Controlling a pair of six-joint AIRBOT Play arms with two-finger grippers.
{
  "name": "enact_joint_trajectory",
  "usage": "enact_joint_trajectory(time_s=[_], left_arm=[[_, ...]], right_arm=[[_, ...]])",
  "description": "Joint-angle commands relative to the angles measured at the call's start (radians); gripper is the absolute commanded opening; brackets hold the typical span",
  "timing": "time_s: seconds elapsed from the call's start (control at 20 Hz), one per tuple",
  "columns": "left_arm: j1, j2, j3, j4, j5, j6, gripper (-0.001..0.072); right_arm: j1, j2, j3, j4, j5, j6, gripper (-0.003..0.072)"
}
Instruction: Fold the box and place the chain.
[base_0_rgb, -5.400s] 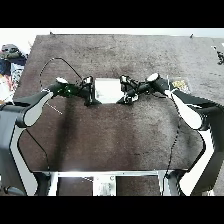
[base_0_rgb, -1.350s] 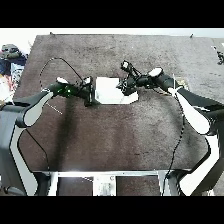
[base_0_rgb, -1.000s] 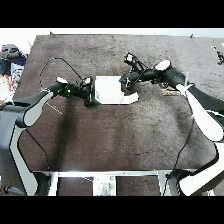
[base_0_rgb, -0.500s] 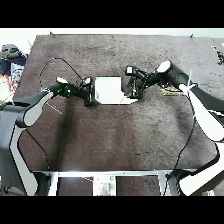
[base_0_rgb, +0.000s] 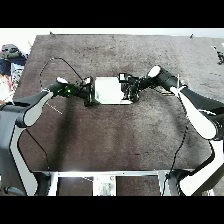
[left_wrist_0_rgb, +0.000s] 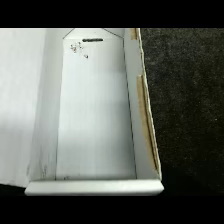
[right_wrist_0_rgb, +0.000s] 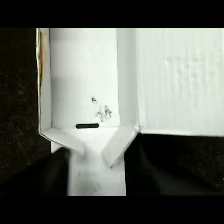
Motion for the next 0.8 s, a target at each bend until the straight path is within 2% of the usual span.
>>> enact_joint_trajectory(time_s=[0.0, 0.3, 0.75], left_arm=[[0.000, 0.000, 0.000, 0.000, 0.000, 0.000, 0.0295], [0.000, 0.000, 0.000, 0.000, 0.000, 0.000, 0.0295], [0.000, 0.000, 0.000, 0.000, 0.000, 0.000, 0.0296]], right_arm=[[0.008, -0.001, -0.001, 0.008, -0.018, -0.002, 0.0222], [0.013, -0.025, -0.002, 0.109, 0.004, -0.005, 0.0221], [0.023, -0.045, -0.002, 0.132, -0.007, -0.037, 0.0222]])
